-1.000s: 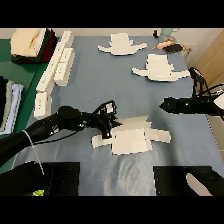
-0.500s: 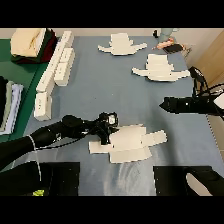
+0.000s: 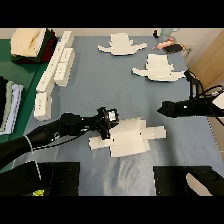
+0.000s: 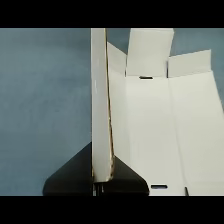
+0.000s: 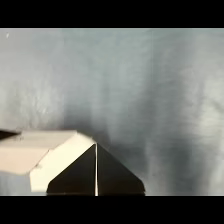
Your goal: Fold the box.
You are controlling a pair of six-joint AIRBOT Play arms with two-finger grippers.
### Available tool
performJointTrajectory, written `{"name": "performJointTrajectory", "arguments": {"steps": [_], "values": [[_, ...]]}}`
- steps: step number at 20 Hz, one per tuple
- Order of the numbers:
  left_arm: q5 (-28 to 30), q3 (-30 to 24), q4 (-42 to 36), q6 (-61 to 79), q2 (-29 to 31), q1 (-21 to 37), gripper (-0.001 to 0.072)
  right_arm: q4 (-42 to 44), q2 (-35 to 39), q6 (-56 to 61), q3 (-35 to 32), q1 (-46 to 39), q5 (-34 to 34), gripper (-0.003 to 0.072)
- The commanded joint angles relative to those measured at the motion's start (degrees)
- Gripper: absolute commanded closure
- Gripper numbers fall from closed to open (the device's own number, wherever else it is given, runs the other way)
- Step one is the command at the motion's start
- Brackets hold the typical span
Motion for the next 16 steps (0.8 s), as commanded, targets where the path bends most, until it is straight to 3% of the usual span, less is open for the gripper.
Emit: {"name": "performJointTrajectory", "arguments": {"steps": [1, 9, 12, 16], "values": [[2.03, 2.03, 3.43, -0.07, 1.73, 0.11, 0.0695, 2.03, 0.00, -1.40, -1.29, 3.28, 4.20, 0.0684], [-2.51, 2.12, 3.39, -0.07, 1.70, 0.00, 0.0695, -3.43, -2.54, 1.81, -16.09, 6.05, -10.86, 0.0685], [-3.72, 2.03, 3.39, -1.05, 1.70, 0.00, 0.0695, -3.52, -5.01, 1.84, -17.07, 6.05, -16.59, 0.0685], [-4.42, 1.42, 2.36, -1.07, 1.09, 0.00, 0.0696, -1.16, -5.20, 1.79, -16.87, 6.19, -16.61, 0.0684]]}}
